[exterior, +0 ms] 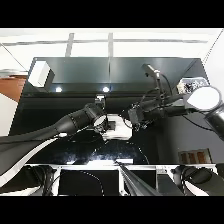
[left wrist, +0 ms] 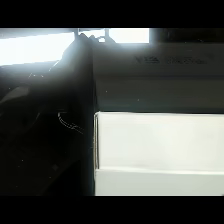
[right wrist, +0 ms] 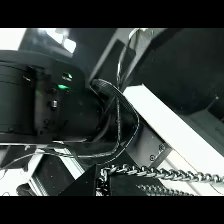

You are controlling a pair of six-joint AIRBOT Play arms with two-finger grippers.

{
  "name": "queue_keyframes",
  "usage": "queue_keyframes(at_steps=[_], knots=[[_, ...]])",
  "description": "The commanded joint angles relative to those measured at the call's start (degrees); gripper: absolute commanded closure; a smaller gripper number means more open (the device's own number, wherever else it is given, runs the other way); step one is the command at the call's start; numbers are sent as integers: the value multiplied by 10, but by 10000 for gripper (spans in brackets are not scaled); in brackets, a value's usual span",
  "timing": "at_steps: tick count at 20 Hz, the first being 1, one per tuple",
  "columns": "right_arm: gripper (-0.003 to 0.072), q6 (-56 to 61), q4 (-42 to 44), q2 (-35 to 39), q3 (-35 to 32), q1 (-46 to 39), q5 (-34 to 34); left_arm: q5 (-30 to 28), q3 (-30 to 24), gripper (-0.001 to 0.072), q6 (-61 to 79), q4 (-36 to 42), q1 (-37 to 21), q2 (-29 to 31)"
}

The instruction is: Fold the box and place the chain.

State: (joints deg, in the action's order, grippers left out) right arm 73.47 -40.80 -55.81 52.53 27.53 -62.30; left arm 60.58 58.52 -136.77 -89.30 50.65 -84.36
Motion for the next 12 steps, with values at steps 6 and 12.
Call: queue_keyframes(at_steps=[6,12], knots=[[635,39,-84,13,-3,10,-17,0,0,673,0,0,0,0],[636,106,-180,63,-4,10,-36,0,0,673,0,0,0,0]])
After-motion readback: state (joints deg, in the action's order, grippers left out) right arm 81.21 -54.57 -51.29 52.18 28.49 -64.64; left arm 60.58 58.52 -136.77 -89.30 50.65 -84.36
